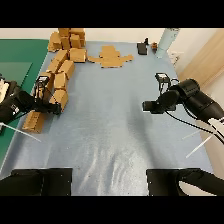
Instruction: Fold the box.
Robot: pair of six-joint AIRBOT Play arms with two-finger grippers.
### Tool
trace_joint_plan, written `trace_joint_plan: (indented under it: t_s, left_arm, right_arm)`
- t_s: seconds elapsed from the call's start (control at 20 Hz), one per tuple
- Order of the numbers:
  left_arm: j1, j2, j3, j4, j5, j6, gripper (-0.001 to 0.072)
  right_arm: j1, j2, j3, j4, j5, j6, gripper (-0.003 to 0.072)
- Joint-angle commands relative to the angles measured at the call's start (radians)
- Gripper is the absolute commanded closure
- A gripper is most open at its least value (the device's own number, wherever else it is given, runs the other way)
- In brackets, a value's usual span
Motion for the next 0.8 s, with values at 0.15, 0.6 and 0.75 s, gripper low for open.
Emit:
trace_joint_plan:
  t_s: [0.15, 0.6, 0.75]
  left_arm:
    - [0.016, -0.079, 0.013, -0.004, 0.154, -0.024, 0.0347]
    - [0.016, -0.12, 0.039, -0.004, 0.206, -0.023, 0.0347]
    - [0.016, -0.12, 0.039, -0.004, 0.207, -0.023, 0.0347]
  right_arm:
    - [0.0, 0.0, 0.001, 0.0, 0.0, 0.0, 0.0682]
    - [0.0, 0.0, 0.001, 0.0, 0.0, 0.0, 0.0682]
    - [0.0, 0.0, 0.001, 0.0, 0.0, 0.0, 0.0682]
